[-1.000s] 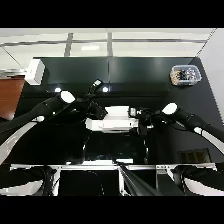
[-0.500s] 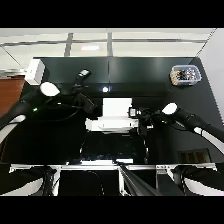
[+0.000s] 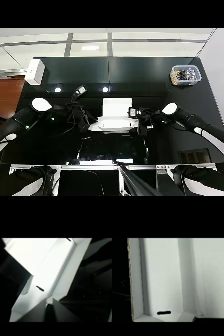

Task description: Fold the box and place the chain.

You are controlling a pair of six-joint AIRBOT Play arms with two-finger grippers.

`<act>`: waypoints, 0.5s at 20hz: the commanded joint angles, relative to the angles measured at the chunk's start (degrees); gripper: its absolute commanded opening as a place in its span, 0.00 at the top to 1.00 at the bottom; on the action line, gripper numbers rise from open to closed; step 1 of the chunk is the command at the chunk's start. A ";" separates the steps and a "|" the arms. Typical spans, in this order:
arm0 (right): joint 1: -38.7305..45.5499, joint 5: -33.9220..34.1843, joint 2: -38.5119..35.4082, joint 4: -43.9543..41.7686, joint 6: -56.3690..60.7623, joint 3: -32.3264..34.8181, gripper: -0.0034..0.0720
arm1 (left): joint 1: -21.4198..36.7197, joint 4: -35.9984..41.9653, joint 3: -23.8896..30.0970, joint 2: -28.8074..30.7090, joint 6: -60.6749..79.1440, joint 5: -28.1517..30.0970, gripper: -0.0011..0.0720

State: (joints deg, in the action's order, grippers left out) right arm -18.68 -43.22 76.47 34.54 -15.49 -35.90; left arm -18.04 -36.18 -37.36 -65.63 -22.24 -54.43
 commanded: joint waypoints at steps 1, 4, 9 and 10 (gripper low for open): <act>-0.04 -0.02 0.04 0.00 0.02 0.02 0.35 | -0.57 -1.99 0.90 -0.48 9.25 4.17 0.39; -0.04 -0.02 0.04 0.00 0.02 0.02 0.35 | -0.59 -6.51 0.90 -0.48 15.56 8.57 0.09; -0.04 -0.02 0.04 -0.02 0.02 0.02 0.35 | -2.86 -14.23 0.90 -0.48 21.66 13.31 0.11; -0.04 -0.02 0.04 0.00 0.02 0.02 0.35 | -3.63 -14.40 0.90 -0.48 23.26 13.33 0.12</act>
